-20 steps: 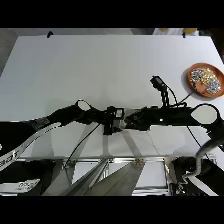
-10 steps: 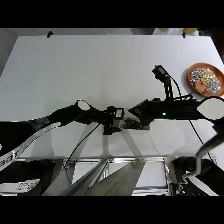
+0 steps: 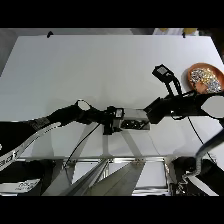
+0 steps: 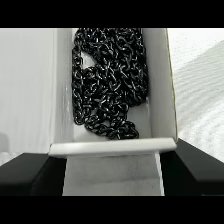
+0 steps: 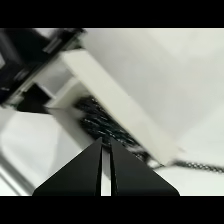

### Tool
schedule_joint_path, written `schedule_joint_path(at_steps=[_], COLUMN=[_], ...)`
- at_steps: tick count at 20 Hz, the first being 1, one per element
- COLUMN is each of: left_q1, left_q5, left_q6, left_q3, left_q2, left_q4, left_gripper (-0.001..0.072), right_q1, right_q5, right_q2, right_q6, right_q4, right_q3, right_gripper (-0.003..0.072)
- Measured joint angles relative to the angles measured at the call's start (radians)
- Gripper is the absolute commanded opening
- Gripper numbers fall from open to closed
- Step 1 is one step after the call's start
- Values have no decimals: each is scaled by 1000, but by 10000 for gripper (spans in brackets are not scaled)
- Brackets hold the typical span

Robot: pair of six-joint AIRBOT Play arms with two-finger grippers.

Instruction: Fold the box and place the chain.

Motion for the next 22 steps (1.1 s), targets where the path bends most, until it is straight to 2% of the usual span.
schedule_joint_path(at_steps=[4, 6, 10, 12, 13, 19, 20, 21, 22], left_q1=[0, 0, 0, 0, 0, 0, 0, 0, 0], left_q5=[0, 0, 0, 0, 0, 0, 0, 0, 0], left_q6=[0, 0, 0, 0, 0, 0, 0, 0, 0], left_q3=[0, 0, 0, 0, 0, 0, 0, 0, 0], left_q2=[0, 0, 0, 0, 0, 0, 0, 0, 0], left_q4=[0, 0, 0, 0, 0, 0, 0, 0, 0], left_gripper=[313, 313, 313, 313, 313, 313, 313, 313, 313], right_q1=[-106, -165, -250, -272, -279, -294, -295, -295, -296], right_q5=[26, 32, 32, 29, 23, -21, -33, -44, -55], right_q2=[-49, -89, -199, -262, -293, -443, -460, -474, -486], right_q6=[105, 148, 186, 201, 212, 276, 285, 294, 303], right_q4=[-148, -199, -254, -267, -277, -298, -300, -301, -302], right_q3=[2, 2, 2, 2, 0, -17, -21, -25, -27], right_gripper=[75, 217, 237, 395, 406, 393, 382, 329, 308])
